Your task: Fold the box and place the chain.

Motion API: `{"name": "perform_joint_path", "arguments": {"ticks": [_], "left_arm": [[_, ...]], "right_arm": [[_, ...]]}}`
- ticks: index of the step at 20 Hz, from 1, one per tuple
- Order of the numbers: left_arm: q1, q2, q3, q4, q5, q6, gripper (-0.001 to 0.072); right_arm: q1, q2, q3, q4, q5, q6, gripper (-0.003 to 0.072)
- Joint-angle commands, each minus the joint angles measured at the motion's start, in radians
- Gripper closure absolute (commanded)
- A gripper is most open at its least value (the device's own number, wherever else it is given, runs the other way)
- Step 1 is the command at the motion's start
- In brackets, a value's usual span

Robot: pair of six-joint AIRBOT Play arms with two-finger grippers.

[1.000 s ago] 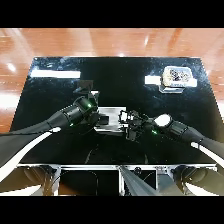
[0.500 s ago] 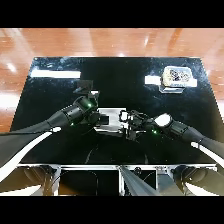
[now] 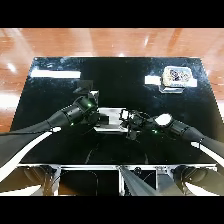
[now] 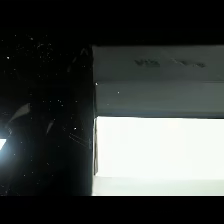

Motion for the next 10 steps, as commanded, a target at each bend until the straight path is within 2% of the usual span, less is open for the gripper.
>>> {"name": "perform_joint_path", "arguments": {"ticks": [1, 4, 10], "left_arm": [[-0.001, -0.001, 0.0, 0.0, 0.001, 0.003, 0.0683], [-0.001, -0.001, 0.0, 0.0, 0.004, 0.003, 0.0683], [-0.001, -0.001, 0.0, 0.0, 0.005, 0.023, 0.0683]], "right_arm": [[-0.047, 0.009, 0.001, -0.005, 0.005, 0.092, 0.0661], [-0.143, 0.039, 0.001, -0.007, 0.092, 0.179, 0.066], [-0.389, 0.072, 0.001, -0.06, 0.373, 0.359, 0.066]]}}
